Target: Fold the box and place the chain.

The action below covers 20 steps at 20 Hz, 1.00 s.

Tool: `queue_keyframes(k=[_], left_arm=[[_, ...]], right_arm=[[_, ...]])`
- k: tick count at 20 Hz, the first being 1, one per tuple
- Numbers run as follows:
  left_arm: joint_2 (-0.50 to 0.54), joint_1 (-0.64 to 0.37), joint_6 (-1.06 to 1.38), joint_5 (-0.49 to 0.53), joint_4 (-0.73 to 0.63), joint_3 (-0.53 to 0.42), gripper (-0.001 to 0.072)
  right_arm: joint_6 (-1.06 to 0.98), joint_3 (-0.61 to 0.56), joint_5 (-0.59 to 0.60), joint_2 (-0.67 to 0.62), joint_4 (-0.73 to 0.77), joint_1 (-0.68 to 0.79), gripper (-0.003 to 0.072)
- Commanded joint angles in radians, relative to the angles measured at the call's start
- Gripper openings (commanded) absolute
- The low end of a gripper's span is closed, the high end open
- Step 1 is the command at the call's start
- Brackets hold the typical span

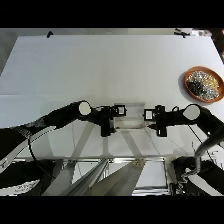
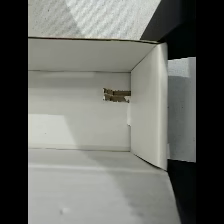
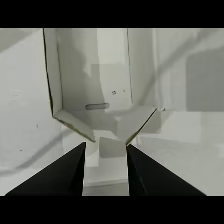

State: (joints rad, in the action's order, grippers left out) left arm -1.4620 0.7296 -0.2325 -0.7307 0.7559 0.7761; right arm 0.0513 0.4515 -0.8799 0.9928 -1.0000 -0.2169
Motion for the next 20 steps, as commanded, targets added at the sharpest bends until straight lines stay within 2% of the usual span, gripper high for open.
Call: queue_keyframes(k=[1,4,7,8,9,18,20], left_arm=[[0.0,0.0,0.0,0.0,0.0,-0.001,0.0316],[0.0,0.0,0.0,0.0,0.0,-0.001,0.0316],[0.0,0.0,0.0,0.0,0.0,-0.001,0.0316],[0.0,0.0,0.0,0.0,0.0,-0.001,0.0316],[0.0,0.0,0.0,0.0,0.0,-0.001,0.0316],[0.0,0.0,0.0,0.0,0.0,-0.001,0.0316],[0.0,0.0,0.0,0.0,0.0,-0.001,0.0316]], right_arm=[[0.01,-0.001,0.043,0.032,0.04,-0.021,0.0254],[0.01,-0.001,0.043,0.034,0.044,-0.021,0.0215],[0.01,-0.001,0.047,0.034,0.061,-0.048,0.0211],[0.01,0.0,0.058,0.034,0.065,-0.069,0.0152],[0.01,-0.001,0.064,0.035,0.067,-0.088,0.0142],[0.009,-0.001,0.112,0.077,0.105,-0.145,0.0145],[0.009,0.0,0.114,0.088,0.117,-0.145,0.0209]])
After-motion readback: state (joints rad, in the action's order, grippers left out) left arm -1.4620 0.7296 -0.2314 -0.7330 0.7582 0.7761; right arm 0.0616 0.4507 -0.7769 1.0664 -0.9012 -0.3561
